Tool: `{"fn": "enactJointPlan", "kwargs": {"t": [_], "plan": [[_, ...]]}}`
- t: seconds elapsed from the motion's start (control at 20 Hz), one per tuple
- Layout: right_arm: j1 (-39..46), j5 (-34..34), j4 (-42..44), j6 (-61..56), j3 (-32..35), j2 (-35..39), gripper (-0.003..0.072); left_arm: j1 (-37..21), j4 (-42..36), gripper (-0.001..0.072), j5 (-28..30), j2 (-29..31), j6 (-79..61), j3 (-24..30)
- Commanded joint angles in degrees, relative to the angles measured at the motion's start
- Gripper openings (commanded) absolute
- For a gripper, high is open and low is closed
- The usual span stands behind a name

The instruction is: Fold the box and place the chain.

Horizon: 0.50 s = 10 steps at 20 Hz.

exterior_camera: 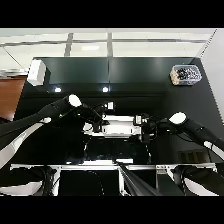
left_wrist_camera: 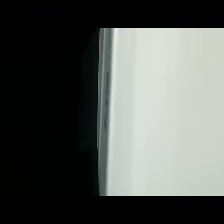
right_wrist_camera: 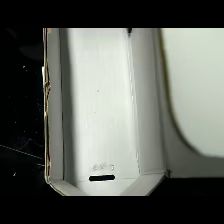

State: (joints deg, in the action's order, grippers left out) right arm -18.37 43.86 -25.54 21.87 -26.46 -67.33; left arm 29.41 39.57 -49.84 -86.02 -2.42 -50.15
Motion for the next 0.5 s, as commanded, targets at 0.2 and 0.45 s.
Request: {"fn": "enactJointPlan", "kwargs": {"t": [0.2,0.45], "plan": [[-0.8,0.1,-3.9,-4.5,-2.2,-2.5,0.0637,0.0,0.0,0.0025,0.2,0.0,0.0,0.0],[-3.7,-0.8,-9.0,-8.4,-3.4,-3.9,0.0636,0.0,0.0,0.0025,0.3,0.0,0.0,0.0]]}}
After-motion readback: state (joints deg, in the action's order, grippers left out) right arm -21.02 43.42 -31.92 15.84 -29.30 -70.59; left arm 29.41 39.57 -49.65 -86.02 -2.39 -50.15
